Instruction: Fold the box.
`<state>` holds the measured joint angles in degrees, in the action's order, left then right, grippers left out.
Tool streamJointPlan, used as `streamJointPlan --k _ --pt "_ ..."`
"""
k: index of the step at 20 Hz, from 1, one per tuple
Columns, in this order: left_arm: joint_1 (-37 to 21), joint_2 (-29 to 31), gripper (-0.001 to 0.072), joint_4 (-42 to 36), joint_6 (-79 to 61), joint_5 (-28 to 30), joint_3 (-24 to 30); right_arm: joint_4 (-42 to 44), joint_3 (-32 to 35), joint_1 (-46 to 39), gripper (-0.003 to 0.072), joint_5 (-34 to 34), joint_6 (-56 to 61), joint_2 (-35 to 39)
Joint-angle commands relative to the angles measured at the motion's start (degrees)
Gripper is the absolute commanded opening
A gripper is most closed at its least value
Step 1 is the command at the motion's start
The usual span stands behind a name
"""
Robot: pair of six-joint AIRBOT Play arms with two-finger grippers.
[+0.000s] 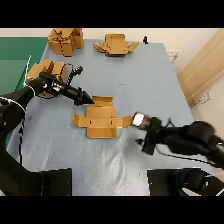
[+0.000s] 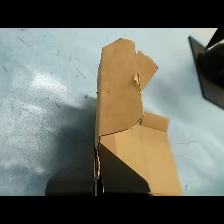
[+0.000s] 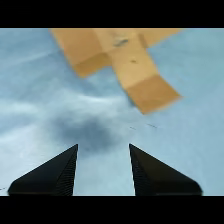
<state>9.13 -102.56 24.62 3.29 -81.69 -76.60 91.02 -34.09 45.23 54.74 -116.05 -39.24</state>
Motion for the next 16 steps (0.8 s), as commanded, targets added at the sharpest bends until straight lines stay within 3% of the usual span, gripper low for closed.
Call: streamJointPlan --k 1,5,9,13,16 --pt "1.25 2.73 0.0006 2.86 -4.44 4.09 0.74 -7.61 -0.68 13.77 0.0519 -4.04 4.24 -8.96" --pt "1.05 6.14 0.0006 -3.02 -16.06 4.81 6.54 -25.20 -3.39 23.41 0.0519 -7.41 24.63 -20.26" --pt "1.03 6.29 0.0006 -3.80 -18.43 3.69 9.44 -29.88 -5.38 24.04 0.0519 -17.03 27.63 -28.59" --pt "0.63 6.27 0.0007 -3.54 -18.29 3.23 9.86 -42.03 -7.65 24.02 0.0519 -17.81 38.86 -33.42" --pt "0.42 6.27 0.0008 -3.13 -18.27 3.15 9.86 -42.51 -8.46 24.02 0.0519 -21.84 39.50 -34.88"
